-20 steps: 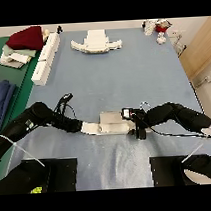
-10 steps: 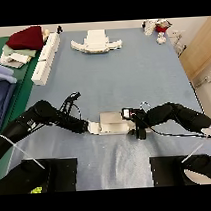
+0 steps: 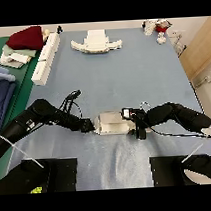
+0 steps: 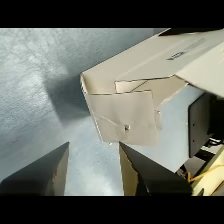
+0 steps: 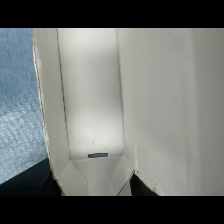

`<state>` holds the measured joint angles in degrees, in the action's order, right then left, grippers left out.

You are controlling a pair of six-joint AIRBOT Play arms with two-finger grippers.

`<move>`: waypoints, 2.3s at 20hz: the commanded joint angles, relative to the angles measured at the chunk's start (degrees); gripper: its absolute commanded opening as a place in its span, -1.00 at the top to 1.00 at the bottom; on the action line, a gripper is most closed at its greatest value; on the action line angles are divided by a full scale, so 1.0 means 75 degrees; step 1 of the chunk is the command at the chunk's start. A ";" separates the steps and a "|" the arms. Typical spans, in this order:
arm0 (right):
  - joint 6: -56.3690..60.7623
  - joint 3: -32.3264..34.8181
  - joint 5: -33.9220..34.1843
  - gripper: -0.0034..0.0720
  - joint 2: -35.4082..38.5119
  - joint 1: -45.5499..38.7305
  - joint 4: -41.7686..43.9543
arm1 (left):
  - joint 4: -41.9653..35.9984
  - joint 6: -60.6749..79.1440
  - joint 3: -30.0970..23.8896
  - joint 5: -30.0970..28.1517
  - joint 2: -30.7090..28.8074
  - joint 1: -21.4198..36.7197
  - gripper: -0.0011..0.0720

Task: Fold the box.

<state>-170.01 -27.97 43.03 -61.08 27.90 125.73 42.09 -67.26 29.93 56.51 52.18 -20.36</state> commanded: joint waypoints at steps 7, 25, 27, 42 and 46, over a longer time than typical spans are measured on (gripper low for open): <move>0.0003 -0.0006 -0.0003 -0.51 0.0003 0.0006 0.0003 | -0.1518 0.0877 0.0009 -0.0356 0.0708 -0.0006 -0.33; 0.0003 -0.0006 -0.0003 -0.51 0.0003 0.0006 0.0003 | 0.2288 -0.3343 0.1055 -0.2253 0.1003 -0.2731 -0.27; 0.0003 -0.0006 -0.0003 -0.51 0.0003 0.0006 0.0003 | 0.2372 -0.3704 0.1303 -0.2241 0.1314 -0.3054 -0.27; 0.0003 -0.0006 0.0000 -0.51 0.0003 0.0006 0.0003 | 0.5598 -0.8239 0.2468 -0.0752 0.2299 -0.4520 -0.11; 0.0003 -0.0006 -0.0003 -0.51 0.0003 0.0006 0.0003 | 0.6239 -0.8845 0.3048 -0.0146 0.2649 -0.4826 -0.11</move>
<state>-170.01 -27.97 43.00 -61.08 27.90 125.73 84.79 -129.19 50.28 51.96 70.35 -55.07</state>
